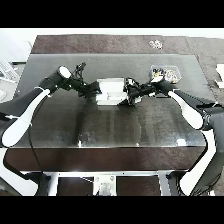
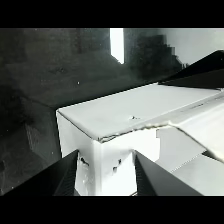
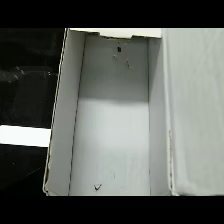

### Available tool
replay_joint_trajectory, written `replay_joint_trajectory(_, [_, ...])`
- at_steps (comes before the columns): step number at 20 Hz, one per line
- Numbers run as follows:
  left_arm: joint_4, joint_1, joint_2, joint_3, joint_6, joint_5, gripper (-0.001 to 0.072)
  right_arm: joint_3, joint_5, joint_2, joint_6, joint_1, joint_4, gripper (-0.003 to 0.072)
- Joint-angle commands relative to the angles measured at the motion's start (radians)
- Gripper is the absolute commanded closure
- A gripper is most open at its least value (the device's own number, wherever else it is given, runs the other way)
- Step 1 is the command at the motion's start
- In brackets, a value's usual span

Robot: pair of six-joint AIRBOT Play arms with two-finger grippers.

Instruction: Fold the box and place the chain.

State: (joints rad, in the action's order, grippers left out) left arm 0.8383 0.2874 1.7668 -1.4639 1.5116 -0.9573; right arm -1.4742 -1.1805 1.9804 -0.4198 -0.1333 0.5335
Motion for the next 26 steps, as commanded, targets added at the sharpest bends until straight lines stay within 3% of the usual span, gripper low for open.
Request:
replay_joint_trajectory(1, [0.02, 0.005, 0.0, -0.01, 0.025, -0.013, 0.0299, 0.0, 0.001, 0.0, 0.0, -0.001, -0.001, 0.0099])
replay_joint_trajectory(20, [0.089, 0.047, 0.0, -0.01, 0.088, -0.011, 0.0299, 0.0, 0.001, 0.0, 0.001, -0.001, -0.001, 0.0099])
replay_joint_trajectory(26, [0.191, 0.078, 0.0, -0.023, 0.155, -0.002, 0.0299, 0.0, 0.001, 0.0, 0.0, -0.001, -0.001, 0.0099])
